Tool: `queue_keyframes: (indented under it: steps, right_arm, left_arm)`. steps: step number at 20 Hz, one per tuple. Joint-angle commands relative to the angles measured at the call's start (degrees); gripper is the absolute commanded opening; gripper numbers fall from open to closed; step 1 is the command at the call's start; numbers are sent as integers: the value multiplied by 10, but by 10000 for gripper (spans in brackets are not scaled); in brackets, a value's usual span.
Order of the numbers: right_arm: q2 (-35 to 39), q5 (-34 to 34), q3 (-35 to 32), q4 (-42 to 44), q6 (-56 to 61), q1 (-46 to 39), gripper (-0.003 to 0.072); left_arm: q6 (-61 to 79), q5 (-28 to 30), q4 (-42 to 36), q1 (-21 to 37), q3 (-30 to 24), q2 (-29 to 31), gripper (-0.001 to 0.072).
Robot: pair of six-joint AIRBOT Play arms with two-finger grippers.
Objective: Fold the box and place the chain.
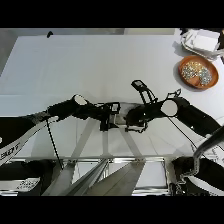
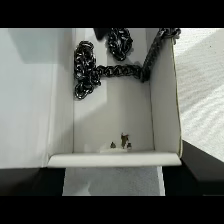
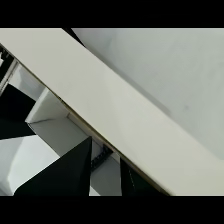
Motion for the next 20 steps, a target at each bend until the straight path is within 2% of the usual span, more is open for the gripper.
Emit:
queue_keyframes:
  steps: [1,5,7,8,9,11,16,20]
  right_arm:
    - [39,80,35,-19,23,-48,199]
    - [129,158,71,-147,51,-163,199]
    - [139,196,71,-230,59,-232,201]
    - [135,200,71,-259,59,-264,218]
    - [127,193,71,-278,59,-298,282]
    - [94,164,71,-298,49,-350,370]
    - [-22,101,80,-339,49,-389,370]
    - [-113,72,131,-337,36,-388,370]
  left_arm:
    - [0,0,0,0,0,0,332]
    - [0,0,0,0,0,0,332]
    - [0,0,0,0,0,0,332]
    - [0,0,0,0,0,0,332]
    - [0,0,0,0,0,0,332]
    - [0,0,0,0,0,0,332]
    - [0,0,0,0,0,0,332]
    - [0,0,0,0,0,0,332]
